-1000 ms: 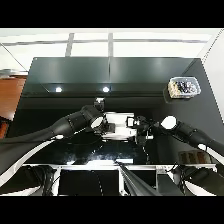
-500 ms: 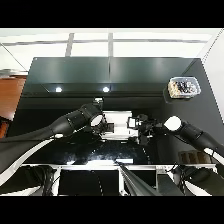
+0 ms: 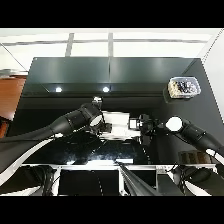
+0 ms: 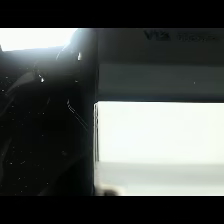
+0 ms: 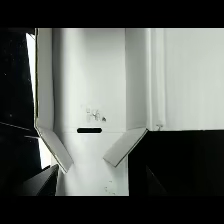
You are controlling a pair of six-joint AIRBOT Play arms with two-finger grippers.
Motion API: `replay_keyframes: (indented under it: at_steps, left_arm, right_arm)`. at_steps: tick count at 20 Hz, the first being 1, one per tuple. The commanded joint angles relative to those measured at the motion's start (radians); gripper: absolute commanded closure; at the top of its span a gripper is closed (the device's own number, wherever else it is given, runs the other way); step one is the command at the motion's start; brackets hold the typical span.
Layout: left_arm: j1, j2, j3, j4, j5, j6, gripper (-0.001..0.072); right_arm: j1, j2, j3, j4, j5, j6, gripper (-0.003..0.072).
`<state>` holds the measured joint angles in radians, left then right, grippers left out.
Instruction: Fold the box and place the chain.
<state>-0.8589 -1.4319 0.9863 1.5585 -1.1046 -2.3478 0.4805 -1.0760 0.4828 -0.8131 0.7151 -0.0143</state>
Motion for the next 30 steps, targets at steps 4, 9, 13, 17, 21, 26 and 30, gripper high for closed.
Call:
replay_keyframes:
  at_steps: [4,9,13,17,21,26,30]
  left_arm:
    - [0.000,0.000,0.000,0.003,0.000,0.000,0.0677]
    - [0.000,0.000,0.000,0.003,0.001,-0.001,0.0677]
    - [0.000,0.000,0.000,0.003,0.001,-0.001,0.0677]
    - [0.000,0.000,0.000,0.003,0.002,-0.001,0.0677]
    - [0.000,0.000,0.000,0.003,0.004,-0.001,0.0677]
    - [0.000,0.000,0.000,0.003,0.004,-0.001,0.0677]
    - [0.000,0.000,0.000,0.003,0.004,-0.001,0.0677]
  right_arm:
    - [0.028,-0.010,0.000,0.064,-0.006,0.003,0.0215]
    - [0.029,-0.010,0.000,0.129,-0.019,0.009,0.0319]
    - [0.029,-0.010,0.000,0.148,-0.016,0.038,0.0380]
    - [0.029,-0.010,0.000,0.149,-0.005,0.046,0.0423]
    - [0.029,-0.012,0.000,0.207,-0.010,0.046,0.0424]
    - [0.029,-0.018,0.000,0.274,-0.037,0.045,0.0423]
    - [0.067,-0.021,0.000,0.278,-0.082,0.045,0.0423]
